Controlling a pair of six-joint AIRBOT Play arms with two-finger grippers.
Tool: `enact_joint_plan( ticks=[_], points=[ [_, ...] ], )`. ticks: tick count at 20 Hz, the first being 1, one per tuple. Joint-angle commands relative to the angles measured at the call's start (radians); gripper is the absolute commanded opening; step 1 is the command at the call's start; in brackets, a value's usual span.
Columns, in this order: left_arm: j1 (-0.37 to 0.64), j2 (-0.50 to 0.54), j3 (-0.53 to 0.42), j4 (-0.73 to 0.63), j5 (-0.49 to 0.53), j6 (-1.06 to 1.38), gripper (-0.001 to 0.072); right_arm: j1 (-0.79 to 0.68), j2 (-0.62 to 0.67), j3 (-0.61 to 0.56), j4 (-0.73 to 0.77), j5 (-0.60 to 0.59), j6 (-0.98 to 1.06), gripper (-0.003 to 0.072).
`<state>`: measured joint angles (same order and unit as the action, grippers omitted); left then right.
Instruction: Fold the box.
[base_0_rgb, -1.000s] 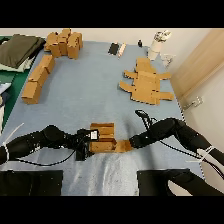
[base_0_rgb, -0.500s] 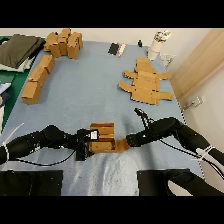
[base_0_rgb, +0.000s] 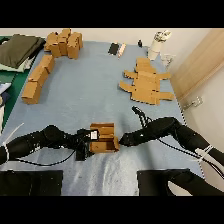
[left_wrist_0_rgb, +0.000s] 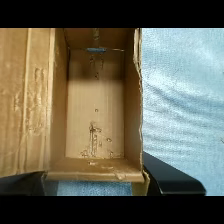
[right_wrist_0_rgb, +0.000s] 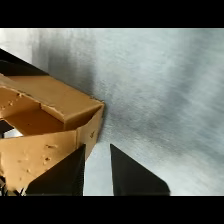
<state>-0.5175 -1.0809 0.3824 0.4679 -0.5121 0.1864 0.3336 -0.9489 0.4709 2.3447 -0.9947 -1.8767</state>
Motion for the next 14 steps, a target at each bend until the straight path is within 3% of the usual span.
enact_joint_plan(
  ticks=[1,14],
  points=[
    [0.000,0.000,0.001,0.000,0.000,0.000,0.0531,0.032,0.001,0.016,0.003,0.013,0.019,0.0244],
    [0.000,0.000,0.001,0.000,0.000,0.000,0.0532,0.036,0.003,0.036,0.035,0.013,0.021,0.0244]
  ],
)
